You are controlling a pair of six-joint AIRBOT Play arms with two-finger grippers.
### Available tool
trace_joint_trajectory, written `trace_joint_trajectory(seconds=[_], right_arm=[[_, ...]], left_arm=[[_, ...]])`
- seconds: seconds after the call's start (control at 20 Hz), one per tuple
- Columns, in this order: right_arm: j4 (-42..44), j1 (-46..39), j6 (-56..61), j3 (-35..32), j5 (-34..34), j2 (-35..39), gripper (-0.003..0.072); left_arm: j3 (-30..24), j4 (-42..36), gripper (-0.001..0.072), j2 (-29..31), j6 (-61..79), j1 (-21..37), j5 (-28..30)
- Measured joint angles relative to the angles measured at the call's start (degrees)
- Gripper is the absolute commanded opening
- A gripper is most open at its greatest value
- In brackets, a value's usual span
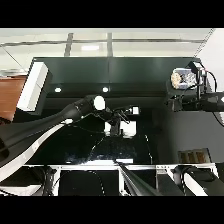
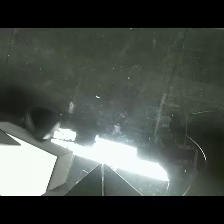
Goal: Fold the box and place the chain.
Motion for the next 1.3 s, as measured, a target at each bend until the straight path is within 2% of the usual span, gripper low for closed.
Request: trace_joint_trajectory(seconds=[0.15,0.2,0.25,0.35,0.55,0.7,0.85,1.05,1.3], right_arm=[[-0.04,0.0,0.33,0.0,-0.07,0.0,0.0015],[-0.02,0.0,0.42,0.0,-0.17,0.0,0.0015],[-0.04,0.0,0.44,0.0,-0.17,0.0,0.0015],[-0.04,0.0,0.66,0.0,-0.22,0.0,0.0015],[-0.11,0.0,1.05,0.0,-0.17,0.0,0.0015],[-0.09,0.0,1.2,0.0,0.04,0.0,0.0015],[-0.09,0.0,1.31,0.0,0.2,0.0,0.0015],[-0.11,0.0,1.44,0.0,0.22,0.0,0.0015],[-0.09,0.0,1.44,0.0,0.22,0.0,0.0015]], left_arm=[[0.0,-0.26,0.0695,-0.46,0.0,-1.42,3.56],[0.0,-0.39,0.0566,-0.5,0.0,-1.66,4.24],[0.0,-0.55,0.0382,-0.59,-0.02,-1.88,4.66],[0.04,0.0,0.0292,-0.57,0.02,-2.08,4.63],[0.04,5.55,0.0291,1.53,-4.42,-1.22,1.62],[0.07,12.11,0.0291,5.35,-13.38,2.69,-0.52],[-0.48,21.05,0.0291,9.9,-25.94,10.8,-6.4],[-3.87,31.3,0.0291,15.87,-42.53,27.19,-14.67],[-12.24,34.64,0.0291,22.93,-50.8,50.71,-19.23]])
